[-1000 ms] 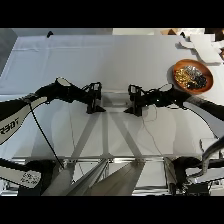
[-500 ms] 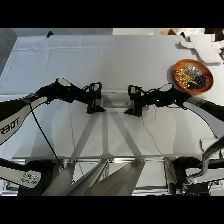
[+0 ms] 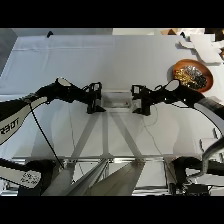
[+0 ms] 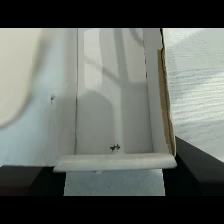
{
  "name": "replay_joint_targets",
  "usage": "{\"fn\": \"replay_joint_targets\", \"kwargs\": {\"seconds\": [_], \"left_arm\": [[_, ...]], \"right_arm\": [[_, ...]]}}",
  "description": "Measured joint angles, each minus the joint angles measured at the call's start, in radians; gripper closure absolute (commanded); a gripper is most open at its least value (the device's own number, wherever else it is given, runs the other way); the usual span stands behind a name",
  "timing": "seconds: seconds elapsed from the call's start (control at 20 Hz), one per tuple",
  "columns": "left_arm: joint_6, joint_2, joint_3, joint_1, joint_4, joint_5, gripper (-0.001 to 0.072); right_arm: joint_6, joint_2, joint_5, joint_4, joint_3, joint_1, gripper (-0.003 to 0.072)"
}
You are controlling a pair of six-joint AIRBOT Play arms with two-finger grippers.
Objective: Fold the box and place the chain.
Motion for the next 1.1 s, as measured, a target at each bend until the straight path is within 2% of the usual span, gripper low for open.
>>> {"fn": "replay_joint_targets", "kwargs": {"seconds": [0.05, 0.1, 0.15, 0.2, 0.4, 0.6, 0.8, 1.1], "left_arm": [[0.000, 0.000, 0.000, 0.000, 0.000, 0.000, 0.0216], [0.000, 0.000, 0.000, 0.000, 0.000, 0.000, 0.0216], [0.000, 0.000, 0.000, 0.000, 0.000, 0.000, 0.0216], [0.000, 0.000, 0.000, 0.000, 0.000, 0.000, 0.0216], [0.000, 0.000, 0.000, 0.000, 0.000, 0.000, 0.0216], [0.000, 0.000, 0.000, 0.000, 0.000, 0.000, 0.0216], [0.000, 0.000, 0.000, 0.000, 0.000, -0.001, 0.0216], [-0.001, 0.000, 0.000, 0.000, 0.000, -0.001, 0.0216]], "right_arm": [[0.039, 0.021, 0.011, -0.037, 0.000, -0.006, 0.0115], [0.076, 0.044, 0.032, -0.071, 0.000, -0.012, 0.0251], [0.105, 0.067, 0.053, -0.095, 0.000, -0.016, 0.0435], [0.125, 0.088, 0.079, -0.111, 0.000, -0.019, 0.0675], [0.170, 0.165, 0.177, -0.093, 0.000, -0.024, 0.0682], [0.182, 0.192, 0.193, 0.095, 0.000, -0.014, 0.0684], [0.186, 0.163, 0.035, 0.269, 0.000, 0.037, 0.0684], [0.192, 0.037, -0.351, 0.454, 0.000, 0.104, 0.0683]]}}
